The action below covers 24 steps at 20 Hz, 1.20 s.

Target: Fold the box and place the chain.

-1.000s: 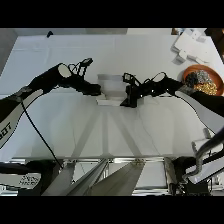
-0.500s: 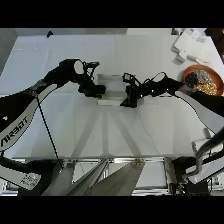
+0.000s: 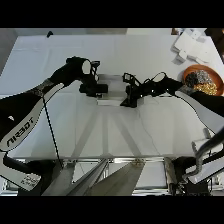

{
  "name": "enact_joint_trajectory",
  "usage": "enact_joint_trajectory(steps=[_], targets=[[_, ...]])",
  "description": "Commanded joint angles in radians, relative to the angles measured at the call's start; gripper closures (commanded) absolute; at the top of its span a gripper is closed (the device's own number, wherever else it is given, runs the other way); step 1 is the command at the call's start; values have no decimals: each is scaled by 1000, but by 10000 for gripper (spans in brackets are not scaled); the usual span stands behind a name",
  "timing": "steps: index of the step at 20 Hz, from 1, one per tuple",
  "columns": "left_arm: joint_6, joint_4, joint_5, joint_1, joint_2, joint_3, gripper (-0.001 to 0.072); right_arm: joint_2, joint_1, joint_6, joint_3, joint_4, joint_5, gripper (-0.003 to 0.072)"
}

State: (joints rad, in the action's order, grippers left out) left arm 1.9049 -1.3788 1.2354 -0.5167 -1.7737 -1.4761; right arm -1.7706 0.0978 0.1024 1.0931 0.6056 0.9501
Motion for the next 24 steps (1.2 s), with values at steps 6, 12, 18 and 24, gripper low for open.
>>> enact_joint_trajectory(steps=[6, 12, 18, 24], targets=[[98, -29, 64, -53, -56, -51, 595, -1, 1, 0, 0, 0, 0, 130], [97, -28, 72, -53, -55, -51, 699, -1, 1, 0, 0, 0, 0, 130], [90, 41, 68, -23, -23, -51, 292, -1, 1, 0, 0, 0, 0, 130], [-78, 416, 134, 143, 82, -51, 284, -1, 1, 0, 0, 0, 0, 130]])
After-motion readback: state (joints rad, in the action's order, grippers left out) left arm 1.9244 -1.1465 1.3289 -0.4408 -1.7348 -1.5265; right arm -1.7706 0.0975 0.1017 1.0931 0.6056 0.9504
